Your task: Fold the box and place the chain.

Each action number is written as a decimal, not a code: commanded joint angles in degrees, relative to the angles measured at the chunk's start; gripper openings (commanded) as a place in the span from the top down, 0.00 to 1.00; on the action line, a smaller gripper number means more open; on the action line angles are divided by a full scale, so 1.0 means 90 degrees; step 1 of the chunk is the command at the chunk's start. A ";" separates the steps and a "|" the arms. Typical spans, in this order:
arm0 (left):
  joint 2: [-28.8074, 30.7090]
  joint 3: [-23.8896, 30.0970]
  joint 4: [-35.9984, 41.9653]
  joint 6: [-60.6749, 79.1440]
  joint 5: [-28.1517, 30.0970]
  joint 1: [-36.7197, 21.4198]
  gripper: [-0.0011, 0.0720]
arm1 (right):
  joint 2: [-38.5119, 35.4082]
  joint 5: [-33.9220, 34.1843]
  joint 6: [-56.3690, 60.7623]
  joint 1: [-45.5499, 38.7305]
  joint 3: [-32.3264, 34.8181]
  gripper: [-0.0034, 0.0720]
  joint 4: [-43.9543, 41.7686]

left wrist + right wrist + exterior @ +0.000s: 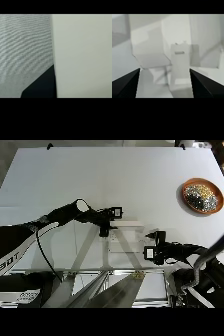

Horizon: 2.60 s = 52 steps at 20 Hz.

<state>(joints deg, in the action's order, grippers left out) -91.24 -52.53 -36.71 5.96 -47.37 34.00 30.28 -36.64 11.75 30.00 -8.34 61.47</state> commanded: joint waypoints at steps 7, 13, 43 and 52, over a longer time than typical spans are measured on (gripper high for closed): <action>0.0000 0.0002 0.0000 0.0000 0.0002 0.0002 0.97 | 0.0828 0.1362 0.0503 0.0746 0.0083 0.04 -0.0549; 0.0000 0.0002 0.0000 0.0002 0.0002 0.0002 0.97 | 0.0449 0.1389 0.0313 0.0573 0.0053 0.04 -0.0525; 0.0000 0.0002 0.0000 0.0000 0.0000 0.0002 0.97 | 0.0855 0.1515 0.0359 0.0714 0.0100 0.04 -0.0051; 0.0000 0.0002 0.0000 0.0000 0.0000 0.0002 0.97 | 0.0865 0.2030 0.0352 0.0578 -0.0044 0.04 -0.0551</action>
<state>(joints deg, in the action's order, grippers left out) -91.24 -52.53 -36.71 5.96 -47.37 33.98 38.00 -19.73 14.98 35.99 -8.05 57.84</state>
